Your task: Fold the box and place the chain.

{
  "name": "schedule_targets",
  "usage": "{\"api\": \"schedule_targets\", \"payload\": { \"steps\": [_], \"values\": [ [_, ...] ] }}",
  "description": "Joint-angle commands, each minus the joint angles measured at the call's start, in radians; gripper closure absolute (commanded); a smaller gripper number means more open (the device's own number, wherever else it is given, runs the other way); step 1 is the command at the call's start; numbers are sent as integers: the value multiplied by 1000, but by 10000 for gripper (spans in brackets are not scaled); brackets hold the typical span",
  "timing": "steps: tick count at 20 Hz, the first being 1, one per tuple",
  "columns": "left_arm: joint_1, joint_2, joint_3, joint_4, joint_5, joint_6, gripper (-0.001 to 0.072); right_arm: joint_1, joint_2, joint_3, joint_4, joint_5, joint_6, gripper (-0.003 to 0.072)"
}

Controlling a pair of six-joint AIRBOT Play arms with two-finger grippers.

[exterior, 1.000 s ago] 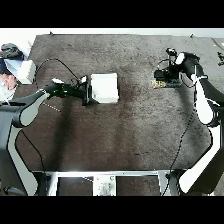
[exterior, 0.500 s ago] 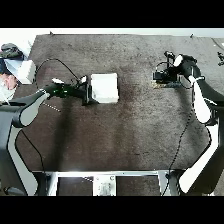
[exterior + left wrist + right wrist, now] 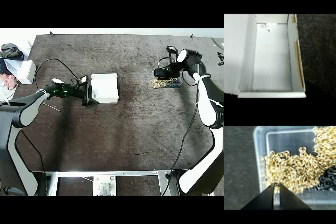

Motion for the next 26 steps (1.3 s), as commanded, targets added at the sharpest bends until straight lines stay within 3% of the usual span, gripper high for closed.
{"api": "schedule_targets", "payload": {
  "steps": [1, 8, 16, 20, 26],
  "values": [
    [1, 0, 0, 0, 0, 0, 372, 8, 89, 0, -3, 47, -33, 670],
    [1, 0, 0, 0, 0, 0, 372, 52, 363, 0, -7, 50, -84, 670],
    [1, 0, 0, 0, 0, 0, 372, 179, 687, 0, -6, -248, -170, 671],
    [1, 0, 0, 0, 0, 0, 371, 301, 754, 0, -6, -362, -219, 671],
    [1, 0, 0, 0, 0, 0, 372, 450, 746, 0, -6, -338, -237, 671]
  ]
}}
